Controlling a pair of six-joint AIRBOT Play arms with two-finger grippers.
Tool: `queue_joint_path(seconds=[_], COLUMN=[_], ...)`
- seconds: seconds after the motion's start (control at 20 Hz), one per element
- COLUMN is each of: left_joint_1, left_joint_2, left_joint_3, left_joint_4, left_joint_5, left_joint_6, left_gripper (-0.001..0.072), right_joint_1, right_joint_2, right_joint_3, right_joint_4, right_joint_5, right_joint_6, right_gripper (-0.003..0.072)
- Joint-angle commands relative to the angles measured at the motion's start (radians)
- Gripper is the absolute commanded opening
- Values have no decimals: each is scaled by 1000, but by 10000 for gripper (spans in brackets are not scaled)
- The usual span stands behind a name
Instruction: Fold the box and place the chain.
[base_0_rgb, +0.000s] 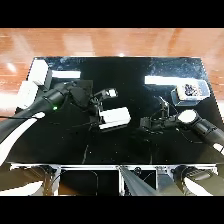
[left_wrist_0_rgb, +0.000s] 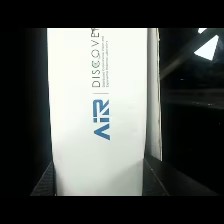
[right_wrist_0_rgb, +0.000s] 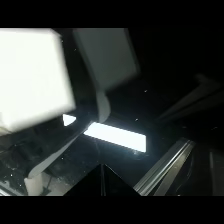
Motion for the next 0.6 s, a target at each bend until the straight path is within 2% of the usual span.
queue_joint_path(seconds=[0.0, 0.25, 0.35, 0.5, 0.55], left_joint_1=[87, 338, 466, 684, 752], left_joint_2=[74, 152, 192, 237, 244], left_joint_3=[3, -5, -39, -153, -190], left_joint_4=[84, 159, 172, 164, 161], left_joint_5=[95, 275, 290, 250, 272], left_joint_6=[-147, -227, -230, -224, -224], left_gripper=[17, 15, 15, 15, 16], right_joint_1=[-30, -30, -30, -29, -29], right_joint_2=[1, 1, 1, 1, 1], right_joint_3=[1, 1, 1, 1, 1], right_joint_4=[-2, -2, -1, 29, 34], right_joint_5=[11, 14, 8, -50, -63], right_joint_6=[-40, -62, -62, -61, -62], right_gripper=[37, 37, 37, 37, 37])
